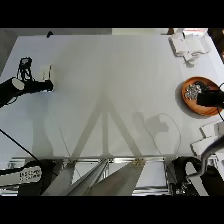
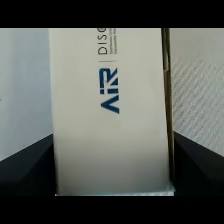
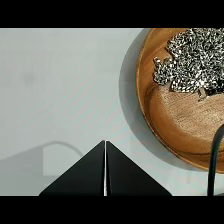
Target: Fold the box and place the chain.
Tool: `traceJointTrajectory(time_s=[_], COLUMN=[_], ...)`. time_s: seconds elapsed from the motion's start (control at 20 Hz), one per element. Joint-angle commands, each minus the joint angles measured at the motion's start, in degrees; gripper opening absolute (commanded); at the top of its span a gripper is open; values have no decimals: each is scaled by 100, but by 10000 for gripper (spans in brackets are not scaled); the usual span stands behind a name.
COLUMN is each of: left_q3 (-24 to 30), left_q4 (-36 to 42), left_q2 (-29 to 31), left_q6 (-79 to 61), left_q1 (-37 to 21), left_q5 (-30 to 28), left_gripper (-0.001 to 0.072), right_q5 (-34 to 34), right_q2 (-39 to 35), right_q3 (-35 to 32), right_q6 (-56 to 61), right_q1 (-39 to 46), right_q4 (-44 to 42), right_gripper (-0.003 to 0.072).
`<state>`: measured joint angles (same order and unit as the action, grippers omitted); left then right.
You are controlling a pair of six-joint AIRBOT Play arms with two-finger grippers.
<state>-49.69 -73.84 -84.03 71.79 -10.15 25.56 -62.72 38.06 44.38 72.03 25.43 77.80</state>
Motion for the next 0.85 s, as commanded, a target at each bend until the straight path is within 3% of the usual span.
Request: traceJointTrajectory(time_s=[0.0, 0.2, 0.45, 0.55, 0.7, 0.8], left_q3=[-2, -2, -2, -2, -2, -2], left_q4=[-79, -81, 20, 168, 459, 769], left_q2=[153, 1073, 2909, 3576, 4301, 4610], left_q6=[-136, -494, -487, -487, -426, -426], left_q1=[44, 44, 61, 61, 61, 61], left_q5=[466, 1587, 2114, 2573, 3226, 3309], left_gripper=[699, 698, 695, 694, 694, 694], right_q5=[26, 68, 66, 66, 66, 66], right_q2=[-7, -7, -7, -7, -7, -7], right_q3=[2, 2, 2, 2, 2, 2], right_q6=[0, 0, -2, -2, 0, -2], right_q1=[4, 4, 4, 4, 4, 4], right_q4=[0, 0, 0, 0, 0, 0], right_gripper=[9, 9, 9, 9, 9, 9])
